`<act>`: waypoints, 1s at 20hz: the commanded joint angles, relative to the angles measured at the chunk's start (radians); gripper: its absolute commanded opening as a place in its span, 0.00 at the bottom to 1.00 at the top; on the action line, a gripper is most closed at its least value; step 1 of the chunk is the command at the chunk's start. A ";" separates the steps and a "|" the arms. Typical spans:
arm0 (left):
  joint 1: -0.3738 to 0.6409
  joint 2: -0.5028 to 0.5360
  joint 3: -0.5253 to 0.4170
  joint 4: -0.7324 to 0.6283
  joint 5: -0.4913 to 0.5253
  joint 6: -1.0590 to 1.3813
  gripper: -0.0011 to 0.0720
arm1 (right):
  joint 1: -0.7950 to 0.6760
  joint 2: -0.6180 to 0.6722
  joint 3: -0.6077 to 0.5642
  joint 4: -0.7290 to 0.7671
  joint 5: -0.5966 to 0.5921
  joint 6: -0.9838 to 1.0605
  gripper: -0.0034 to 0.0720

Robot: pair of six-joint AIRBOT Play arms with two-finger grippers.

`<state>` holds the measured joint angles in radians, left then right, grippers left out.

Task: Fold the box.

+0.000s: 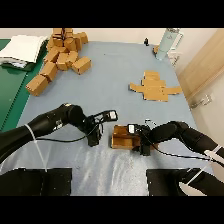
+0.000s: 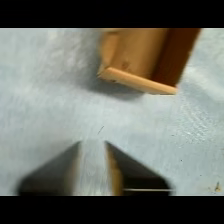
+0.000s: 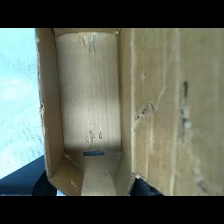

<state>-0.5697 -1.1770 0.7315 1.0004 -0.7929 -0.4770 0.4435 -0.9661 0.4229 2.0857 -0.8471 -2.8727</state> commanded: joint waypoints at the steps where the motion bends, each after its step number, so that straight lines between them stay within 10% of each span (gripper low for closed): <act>1: 0.043 0.011 -0.124 -0.440 0.119 0.584 0.97 | 0.000 0.000 0.000 -0.003 0.000 0.000 0.71; 5: 0.044 -0.020 -0.148 -0.629 0.132 0.821 0.96 | 0.000 0.000 0.000 -0.003 0.000 0.000 0.71; 20: -0.048 -0.095 -0.143 -0.664 0.238 0.816 0.96 | 0.000 0.000 0.000 -0.003 0.000 0.000 0.71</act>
